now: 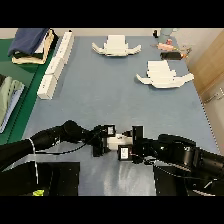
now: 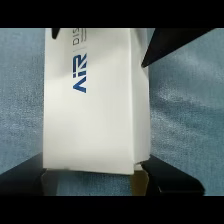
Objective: Fold the box.
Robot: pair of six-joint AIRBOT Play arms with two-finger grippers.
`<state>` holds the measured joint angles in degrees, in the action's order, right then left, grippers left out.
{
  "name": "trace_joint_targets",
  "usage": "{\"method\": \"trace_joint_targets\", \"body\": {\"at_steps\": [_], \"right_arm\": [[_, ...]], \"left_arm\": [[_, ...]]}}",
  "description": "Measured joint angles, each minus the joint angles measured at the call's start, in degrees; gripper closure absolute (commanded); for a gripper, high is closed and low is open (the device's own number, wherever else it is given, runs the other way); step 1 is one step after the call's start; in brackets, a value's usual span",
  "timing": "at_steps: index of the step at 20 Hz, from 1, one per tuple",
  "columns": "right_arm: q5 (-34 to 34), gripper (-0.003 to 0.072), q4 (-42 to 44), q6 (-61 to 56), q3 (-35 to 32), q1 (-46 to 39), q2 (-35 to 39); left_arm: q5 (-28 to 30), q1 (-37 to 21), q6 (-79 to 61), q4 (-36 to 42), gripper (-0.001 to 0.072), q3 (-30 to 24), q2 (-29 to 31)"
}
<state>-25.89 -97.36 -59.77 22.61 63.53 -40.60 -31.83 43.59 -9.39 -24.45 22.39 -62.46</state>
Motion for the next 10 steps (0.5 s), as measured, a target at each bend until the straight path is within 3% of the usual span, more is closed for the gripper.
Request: {"method": "trace_joint_targets", "body": {"at_steps": [7, 9, 10], "right_arm": [[1.84, 0.0147, -1.66, -0.22, 0.02, 0.0, 0.59], [2.16, 0.0265, -1.9, -0.22, 0.02, 0.0, 0.61], [2.19, 0.0284, -1.9, -0.22, 0.02, 0.0, 0.61]], "left_arm": [[-0.11, 0.0, 0.0, -0.02, 0.0232, 0.0, 0.0], [-0.11, -0.02, 0.0, 0.0, 0.0232, 0.0, 0.0], [-0.11, -0.02, 0.0, 0.0, 0.0232, 0.0, 0.0]]}}
